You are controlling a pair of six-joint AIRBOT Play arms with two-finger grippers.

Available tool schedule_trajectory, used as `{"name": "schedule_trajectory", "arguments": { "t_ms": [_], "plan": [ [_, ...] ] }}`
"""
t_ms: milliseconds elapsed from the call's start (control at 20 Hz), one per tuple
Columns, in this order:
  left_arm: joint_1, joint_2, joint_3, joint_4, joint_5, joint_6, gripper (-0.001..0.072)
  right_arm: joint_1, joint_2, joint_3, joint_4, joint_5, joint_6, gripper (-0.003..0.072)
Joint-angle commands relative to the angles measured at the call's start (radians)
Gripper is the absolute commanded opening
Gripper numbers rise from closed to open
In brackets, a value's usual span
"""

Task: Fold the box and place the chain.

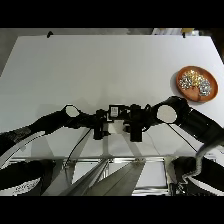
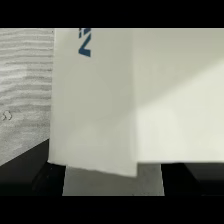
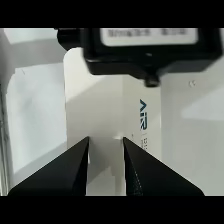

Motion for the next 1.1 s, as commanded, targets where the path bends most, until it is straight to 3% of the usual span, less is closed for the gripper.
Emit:
{"name": "schedule_trajectory", "arguments": {
  "t_ms": [0, 350, 700, 800, 850, 1050],
  "plan": [
    [0.0, 0.0, 0.0, 0.0, 0.0, 0.0, 0.0205, 0.018, 0.008, -0.014, -0.015, -0.056, -0.016, 0.0251],
    [0.0, 0.0, 0.0, 0.0, 0.0, 0.0, 0.0205, 0.018, 0.006, -0.021, -0.098, -0.094, -0.018, 0.0302],
    [0.0, 0.0, 0.0, 0.0, 0.0, 0.0, 0.0205, 0.018, 0.006, -0.033, -0.102, -0.121, -0.053, 0.0293],
    [0.0, 0.0, 0.0, 0.0, 0.0, 0.0, 0.0205, 0.018, 0.006, -0.035, -0.103, -0.135, -0.053, 0.0258],
    [0.0, 0.0, 0.0, 0.0, 0.0, 0.0, 0.0205, 0.018, 0.006, -0.035, -0.106, -0.138, -0.053, 0.0205],
    [0.0, 0.0, 0.0, 0.0, 0.0, 0.0, 0.0205, 0.018, 0.004, -0.035, -0.106, -0.147, -0.06, 0.0174]
  ]
}}
